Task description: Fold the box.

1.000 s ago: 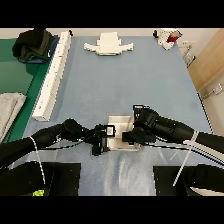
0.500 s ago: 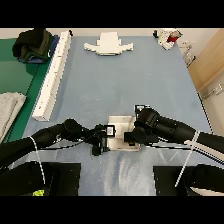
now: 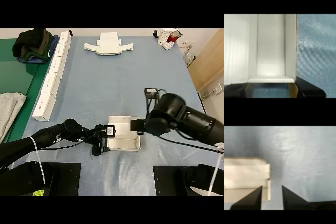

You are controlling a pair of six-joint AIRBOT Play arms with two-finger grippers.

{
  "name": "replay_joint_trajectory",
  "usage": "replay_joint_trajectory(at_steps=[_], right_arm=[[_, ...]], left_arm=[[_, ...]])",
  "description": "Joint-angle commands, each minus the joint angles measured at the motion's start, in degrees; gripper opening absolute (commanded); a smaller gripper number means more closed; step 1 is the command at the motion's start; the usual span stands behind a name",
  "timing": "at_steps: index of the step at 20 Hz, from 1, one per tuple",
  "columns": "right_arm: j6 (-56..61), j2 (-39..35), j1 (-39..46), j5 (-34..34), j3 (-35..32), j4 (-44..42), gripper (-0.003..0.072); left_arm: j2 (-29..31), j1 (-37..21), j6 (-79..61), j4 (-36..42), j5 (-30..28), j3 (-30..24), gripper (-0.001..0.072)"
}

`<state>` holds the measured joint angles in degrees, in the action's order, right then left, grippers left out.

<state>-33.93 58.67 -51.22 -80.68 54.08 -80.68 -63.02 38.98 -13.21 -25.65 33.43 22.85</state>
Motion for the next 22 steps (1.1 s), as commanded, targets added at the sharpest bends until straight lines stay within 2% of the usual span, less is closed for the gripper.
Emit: replay_joint_trajectory(at_steps=[1,2,5,7,10,12,13,15,17,20,22], right_arm=[[-7.5,-2.3,7.5,-5.6,0.2,2.9,0.0246],[-10.9,-1.9,11.3,-4.1,-0.6,2.1,0.0145],[-22.1,1.6,23.7,2.4,-2.6,-4.0,0.0028],[-32.3,5.6,32.3,8.3,-2.7,-14.6,0.0007],[-51.7,13.0,43.0,15.1,-2.6,-40.8,0.0006],[-64.6,18.5,46.9,13.7,-2.0,-56.6,0.0006],[-68.1,21.2,47.5,11.3,-1.2,-61.0,0.0006],[-73.7,26.3,47.1,6.3,0.7,-65.9,0.0005],[-76.6,29.2,45.9,3.8,2.3,-67.0,0.0005],[-82.2,29.6,43.5,2.9,2.8,-67.0,0.0005],[-86.7,29.6,41.5,-0.1,2.8,-67.0,0.0005]], left_arm=[[0.0,0.0,0.0,0.0,0.0,0.0,0.0446],[0.0,0.0,0.0,0.0,0.0,0.0,0.0446],[0.0,0.0,0.0,0.0,0.0,0.0,0.0446],[0.0,0.0,0.0,0.0,0.0,0.0,0.0446],[0.0,0.0,0.0,0.0,0.0,0.0,0.0446],[0.0,0.0,0.0,0.0,0.0,0.0,0.0446],[0.0,0.0,0.0,0.0,0.0,0.0,0.0446],[0.0,0.0,0.0,0.0,0.0,0.0,0.0446],[0.0,0.0,0.0,0.0,0.0,0.0,0.0446],[0.0,0.0,0.0,0.0,0.0,0.0,0.0446],[0.0,0.0,0.0,0.0,0.0,0.0,0.0446]])
